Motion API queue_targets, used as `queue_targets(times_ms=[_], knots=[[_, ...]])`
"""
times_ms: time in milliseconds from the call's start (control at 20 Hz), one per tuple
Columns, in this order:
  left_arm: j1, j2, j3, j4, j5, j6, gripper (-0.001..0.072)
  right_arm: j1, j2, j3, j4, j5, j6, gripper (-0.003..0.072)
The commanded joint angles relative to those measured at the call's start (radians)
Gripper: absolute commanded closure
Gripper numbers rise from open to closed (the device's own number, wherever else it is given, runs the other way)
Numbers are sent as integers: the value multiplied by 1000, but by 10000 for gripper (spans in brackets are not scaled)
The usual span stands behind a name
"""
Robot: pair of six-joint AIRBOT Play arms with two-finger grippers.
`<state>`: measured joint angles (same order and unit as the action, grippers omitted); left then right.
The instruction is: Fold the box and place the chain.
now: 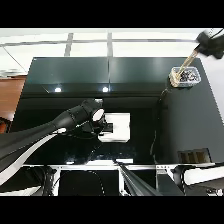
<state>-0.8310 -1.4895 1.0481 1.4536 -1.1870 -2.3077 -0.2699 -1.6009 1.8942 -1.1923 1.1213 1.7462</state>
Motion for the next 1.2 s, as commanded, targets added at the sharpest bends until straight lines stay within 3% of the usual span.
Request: queue_targets(times_ms=[0, 200, 400, 550, 700, 950, 1150], knots=[[1, 0, 0, 0, 0, 0, 679, -17, 215, 2, 50, -53, -107, 680], [1, 0, 0, 0, 0, 0, 679, -17, 372, 10, 106, -94, -154, 680], [1, 0, 0, 0, 0, 0, 678, -17, 396, 189, 180, -40, -174, 680], [1, 0, 0, 0, 0, 0, 678, -16, 446, 215, 266, 16, -203, 680], [1, 0, 0, 0, 0, 0, 679, 2, 513, 164, 354, 113, -250, 679], [1, 0, 0, 0, 0, 0, 679, 97, 631, -3, 359, 213, -272, 679], [1, 0, 0, 0, 0, 0, 679, 217, 645, -44, 357, 365, -289, 679]])
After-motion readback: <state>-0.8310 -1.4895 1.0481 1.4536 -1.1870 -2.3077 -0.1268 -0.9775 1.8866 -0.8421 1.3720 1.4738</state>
